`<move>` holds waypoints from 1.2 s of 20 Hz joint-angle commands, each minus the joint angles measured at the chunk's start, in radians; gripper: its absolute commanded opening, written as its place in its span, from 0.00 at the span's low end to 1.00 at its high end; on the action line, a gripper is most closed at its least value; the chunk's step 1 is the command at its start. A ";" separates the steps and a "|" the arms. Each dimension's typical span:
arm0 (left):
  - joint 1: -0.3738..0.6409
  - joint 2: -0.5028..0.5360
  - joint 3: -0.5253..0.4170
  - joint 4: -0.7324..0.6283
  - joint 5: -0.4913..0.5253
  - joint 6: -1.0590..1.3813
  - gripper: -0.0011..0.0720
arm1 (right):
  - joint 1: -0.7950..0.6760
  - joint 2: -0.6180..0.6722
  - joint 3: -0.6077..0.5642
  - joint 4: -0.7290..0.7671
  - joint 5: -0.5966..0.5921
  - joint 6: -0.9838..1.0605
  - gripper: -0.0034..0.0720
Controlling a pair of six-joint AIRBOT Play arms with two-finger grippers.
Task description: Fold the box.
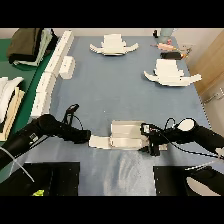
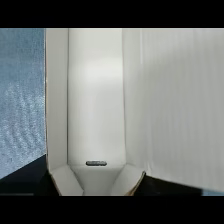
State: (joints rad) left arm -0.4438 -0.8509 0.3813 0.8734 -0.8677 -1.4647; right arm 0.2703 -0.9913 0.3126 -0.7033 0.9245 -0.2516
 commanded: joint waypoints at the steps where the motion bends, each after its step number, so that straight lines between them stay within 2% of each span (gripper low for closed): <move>1: -0.113 -0.062 -0.002 -0.052 0.081 -0.041 0.03 | 0.000 0.000 0.001 0.000 0.000 0.000 0.77; 5: -0.171 -0.029 -0.002 -0.166 0.133 -0.012 0.04 | 0.000 0.000 0.001 0.000 0.000 0.000 0.77; 8: -0.175 0.011 0.000 -0.227 0.135 0.037 0.04 | 0.000 0.000 0.001 0.000 0.000 0.000 0.77; 9: -0.175 0.026 0.005 -0.223 0.136 0.037 0.11 | 0.000 0.000 0.001 0.000 0.000 0.000 0.77; 10: -0.172 0.040 0.009 -0.225 0.143 0.034 0.51 | 0.000 0.000 0.001 0.000 0.000 0.000 0.77; 11: -0.172 0.048 0.012 -0.232 0.145 0.032 0.67 | 0.000 0.000 0.001 0.000 0.000 0.000 0.77; 17: -0.175 0.035 0.013 -0.316 0.177 0.037 0.68 | 0.000 0.000 0.001 0.000 0.000 0.000 0.77; 21: -0.234 0.035 0.015 -0.320 0.190 0.040 0.68 | 0.000 0.000 0.001 0.000 0.000 0.000 0.77; 24: -0.261 0.033 0.015 -0.317 0.281 0.044 0.68 | 0.000 0.000 0.001 0.000 0.000 0.000 0.77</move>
State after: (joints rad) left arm -0.6804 -0.8165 0.3950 0.5625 -0.6579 -1.4242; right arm 0.2703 -0.9913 0.3126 -0.7033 0.9249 -0.2516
